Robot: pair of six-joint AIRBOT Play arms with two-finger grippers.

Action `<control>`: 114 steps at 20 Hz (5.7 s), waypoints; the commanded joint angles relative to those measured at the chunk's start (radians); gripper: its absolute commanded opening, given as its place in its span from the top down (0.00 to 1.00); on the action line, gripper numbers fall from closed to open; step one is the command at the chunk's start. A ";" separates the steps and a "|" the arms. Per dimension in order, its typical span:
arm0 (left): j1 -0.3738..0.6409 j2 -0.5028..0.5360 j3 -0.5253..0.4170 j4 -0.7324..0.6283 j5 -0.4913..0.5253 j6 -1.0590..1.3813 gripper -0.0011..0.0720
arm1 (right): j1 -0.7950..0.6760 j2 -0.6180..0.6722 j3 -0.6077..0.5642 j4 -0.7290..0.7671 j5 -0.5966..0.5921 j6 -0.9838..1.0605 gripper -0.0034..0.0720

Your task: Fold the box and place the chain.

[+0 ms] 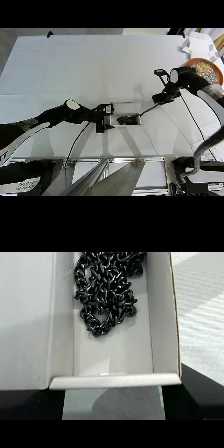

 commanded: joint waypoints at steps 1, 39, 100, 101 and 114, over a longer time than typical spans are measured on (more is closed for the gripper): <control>0.000 0.001 0.000 0.000 0.000 0.000 0.55 | -0.001 -0.019 0.000 -0.001 -0.014 0.000 0.72; 0.000 0.001 0.000 0.000 0.000 0.000 0.55 | -0.001 0.012 -0.053 0.004 -0.119 0.045 0.94; 0.000 0.001 0.000 0.000 0.000 0.000 0.55 | 0.066 0.640 -0.343 0.229 -0.309 -0.005 0.66; 0.000 0.001 0.000 0.000 0.000 0.000 0.55 | 0.034 0.604 -0.343 0.228 -0.314 -0.005 0.66; 0.000 0.001 0.000 0.000 0.000 0.000 0.55 | -0.027 0.201 -0.255 0.097 -0.449 -0.005 0.50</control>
